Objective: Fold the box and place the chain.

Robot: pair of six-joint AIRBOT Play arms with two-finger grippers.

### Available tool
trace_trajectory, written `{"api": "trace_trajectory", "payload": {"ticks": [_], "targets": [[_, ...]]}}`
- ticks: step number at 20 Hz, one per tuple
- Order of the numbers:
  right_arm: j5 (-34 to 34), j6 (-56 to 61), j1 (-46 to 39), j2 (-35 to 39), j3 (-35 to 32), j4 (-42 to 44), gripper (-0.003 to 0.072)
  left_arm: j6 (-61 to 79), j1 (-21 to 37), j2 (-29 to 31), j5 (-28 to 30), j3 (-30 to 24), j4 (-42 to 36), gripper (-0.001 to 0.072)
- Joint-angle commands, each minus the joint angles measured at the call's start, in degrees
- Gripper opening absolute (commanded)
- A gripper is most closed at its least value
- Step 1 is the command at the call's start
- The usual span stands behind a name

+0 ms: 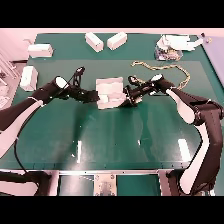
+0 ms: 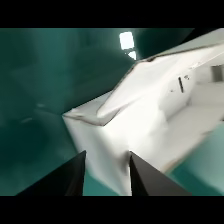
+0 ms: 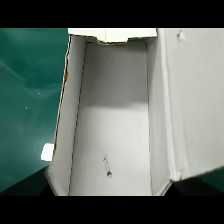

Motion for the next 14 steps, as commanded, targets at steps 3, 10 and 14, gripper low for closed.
{"api": "trace_trajectory", "payload": {"ticks": [3, 10, 14], "targets": [[-0.1, -0.1, 0.0, 0.0, 0.0, -0.1, 0.0498, -6.8, 0.0, 0.1, -3.8, 0.5, 0.2, 0.032], [-0.1, -0.1, 0.0, 0.0, 0.0, -0.1, 0.0498, -16.0, -5.0, -1.3, -5.7, 7.7, 12.7, 0.0321], [-0.1, -0.1, 0.0, 0.0, 0.0, -0.1, 0.0498, -20.2, -5.1, -1.9, -8.5, 7.8, 16.4, 0.0321]]}}
